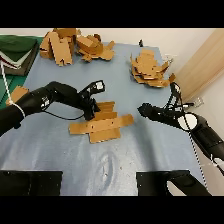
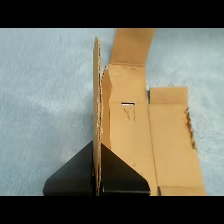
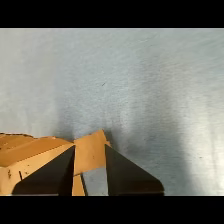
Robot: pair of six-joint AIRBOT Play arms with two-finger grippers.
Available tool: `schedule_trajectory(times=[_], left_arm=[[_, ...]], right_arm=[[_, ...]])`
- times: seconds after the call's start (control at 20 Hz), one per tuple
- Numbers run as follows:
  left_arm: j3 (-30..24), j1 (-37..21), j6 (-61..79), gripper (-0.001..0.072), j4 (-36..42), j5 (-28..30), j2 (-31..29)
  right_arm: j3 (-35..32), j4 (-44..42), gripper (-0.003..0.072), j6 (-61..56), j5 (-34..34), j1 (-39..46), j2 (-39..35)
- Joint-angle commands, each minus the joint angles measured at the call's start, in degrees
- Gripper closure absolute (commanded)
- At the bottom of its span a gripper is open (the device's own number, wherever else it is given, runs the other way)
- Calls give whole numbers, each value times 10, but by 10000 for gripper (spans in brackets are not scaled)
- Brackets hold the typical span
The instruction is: Fold the box.
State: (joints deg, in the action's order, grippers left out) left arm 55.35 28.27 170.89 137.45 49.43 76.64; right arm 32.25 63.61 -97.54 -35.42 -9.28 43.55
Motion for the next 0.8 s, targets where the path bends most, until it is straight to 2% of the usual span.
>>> schedule_trajectory(times=[0.0,0.3,0.55,0.65,0.75], left_arm=[[-28,12,1,695,-12,-47,1],[-26,44,1,696,-35,-33,10],[-25,40,1,696,-18,-35,16],[-13,38,1,696,1,-23,16],[19,27,1,696,62,7,16]], right_arm=[[0,-4,401,1,-7,-5,0],[0,-4,401,1,-22,-5,0],[0,-7,401,1,-35,-5,0],[0,-6,401,1,-38,-5,0],[0,-6,401,1,-38,-5,0]])
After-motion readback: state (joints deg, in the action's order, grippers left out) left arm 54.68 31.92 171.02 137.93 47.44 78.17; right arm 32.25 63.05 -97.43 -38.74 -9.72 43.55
